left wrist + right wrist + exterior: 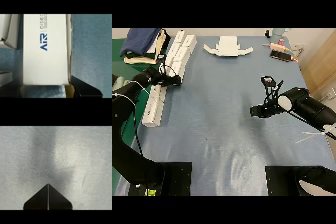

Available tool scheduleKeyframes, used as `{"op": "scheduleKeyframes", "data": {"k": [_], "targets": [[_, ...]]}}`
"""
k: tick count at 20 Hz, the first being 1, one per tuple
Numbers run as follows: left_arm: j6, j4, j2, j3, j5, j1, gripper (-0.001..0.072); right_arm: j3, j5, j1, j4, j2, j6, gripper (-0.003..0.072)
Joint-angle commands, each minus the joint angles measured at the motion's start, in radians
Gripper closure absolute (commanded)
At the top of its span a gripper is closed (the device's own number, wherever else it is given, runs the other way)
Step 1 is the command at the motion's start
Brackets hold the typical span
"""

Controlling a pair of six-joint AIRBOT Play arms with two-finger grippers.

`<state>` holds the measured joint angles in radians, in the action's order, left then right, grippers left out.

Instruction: Fold the box.

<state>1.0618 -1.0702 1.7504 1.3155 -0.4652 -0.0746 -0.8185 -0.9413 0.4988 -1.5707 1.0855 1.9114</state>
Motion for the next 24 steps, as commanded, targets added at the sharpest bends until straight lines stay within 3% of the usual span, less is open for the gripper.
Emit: {"op": "scheduleKeyframes", "data": {"k": [1,2,6,9,13,18,19,21,22,24], "targets": [[0.002,-0.019,0.003,0.016,-0.040,-0.002,0.0079,-0.001,0.000,0.000,0.000,0.000,0.000,0.0683],[0.004,-0.029,0.003,0.023,-0.047,-0.002,0.0018,-0.001,0.000,0.000,0.000,0.000,0.000,0.0683],[0.005,-0.031,0.001,0.033,-0.085,-0.002,0.0018,-0.001,0.000,0.000,0.000,0.000,0.000,0.0683],[0.006,-0.052,-0.018,0.053,-0.174,-0.011,0.0018,-0.001,-0.003,0.000,0.001,0.000,0.000,0.0683],[0.082,-0.169,-0.056,0.106,-0.362,-0.042,0.0018,-0.001,-0.004,0.000,0.012,0.000,0.000,0.0683],[0.084,-0.170,-0.111,0.219,-0.622,-0.048,0.0019,-0.001,-0.003,0.000,0.014,0.000,0.000,0.0683],[0.084,-0.151,-0.118,0.240,-0.669,-0.045,0.0053,-0.001,-0.003,0.000,0.014,0.000,0.000,0.0683],[0.092,-0.101,-0.131,0.276,-0.769,-0.043,0.0626,-0.001,0.001,0.000,0.014,0.000,0.000,0.0683],[0.093,-0.061,-0.137,0.290,-0.808,-0.043,0.0694,-0.001,0.000,-0.001,0.014,0.000,0.000,0.0683],[0.106,0.003,-0.163,0.293,-0.846,-0.040,0.0697,-0.017,-0.003,-0.002,0.014,0.018,-0.001,0.0683]]}}
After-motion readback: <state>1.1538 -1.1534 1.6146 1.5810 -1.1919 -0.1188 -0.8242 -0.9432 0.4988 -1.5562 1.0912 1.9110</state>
